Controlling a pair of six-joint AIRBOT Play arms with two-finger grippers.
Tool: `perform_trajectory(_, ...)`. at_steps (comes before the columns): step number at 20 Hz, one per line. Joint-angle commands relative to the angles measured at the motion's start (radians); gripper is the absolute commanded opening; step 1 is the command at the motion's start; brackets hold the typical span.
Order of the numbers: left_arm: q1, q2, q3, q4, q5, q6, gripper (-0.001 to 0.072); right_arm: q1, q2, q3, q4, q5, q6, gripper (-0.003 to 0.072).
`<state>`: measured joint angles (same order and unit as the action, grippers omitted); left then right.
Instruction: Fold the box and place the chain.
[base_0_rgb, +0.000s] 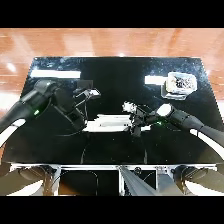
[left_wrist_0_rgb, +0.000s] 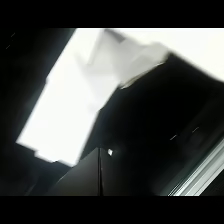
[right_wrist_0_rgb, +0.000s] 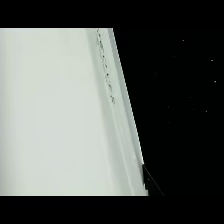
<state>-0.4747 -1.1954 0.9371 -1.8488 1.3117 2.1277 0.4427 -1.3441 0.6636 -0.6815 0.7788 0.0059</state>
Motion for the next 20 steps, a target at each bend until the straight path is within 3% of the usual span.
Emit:
perform_trajectory(1, 0.001, 0.181, -0.175, -0.135, -0.23, -0.014, 0.0016, 0.0, 0.0, 0.0, 0.0, 0.0, 0.007, 0.0452)
perform_trajectory(4, 0.0, 0.351, -0.352, -0.258, -0.436, -0.011, 0.0017, 0.0, -0.001, 0.0, 0.0, -0.001, 0.007, 0.0453)
perform_trajectory(7, -0.046, 0.416, -0.432, -0.3, -0.532, -0.01, 0.0018, 0.0, -0.001, 0.001, 0.0, -0.001, 0.006, 0.0452)
perform_trajectory(12, -0.202, 0.365, -0.436, -0.295, -0.706, -0.01, 0.0018, 0.0, -0.001, 0.001, -0.004, 0.007, 0.006, 0.0454)
perform_trajectory(16, -0.217, 0.325, -0.436, -0.296, -0.747, -0.011, 0.0018, 0.0, -0.001, 0.0, -0.005, 0.018, 0.006, 0.0456)
perform_trajectory(17, -0.217, 0.319, -0.436, -0.296, -0.747, -0.011, 0.0018, 0.0, -0.001, 0.0, -0.005, 0.018, 0.006, 0.0509)
perform_trajectory(18, -0.217, 0.314, -0.436, -0.296, -0.747, -0.011, 0.0018, 0.0, -0.001, 0.001, -0.004, 0.018, 0.006, 0.0619)
perform_trajectory(20, -0.217, 0.314, -0.436, -0.296, -0.748, -0.011, 0.0018, 0.0, -0.001, 0.001, -0.005, 0.019, 0.006, 0.0621)
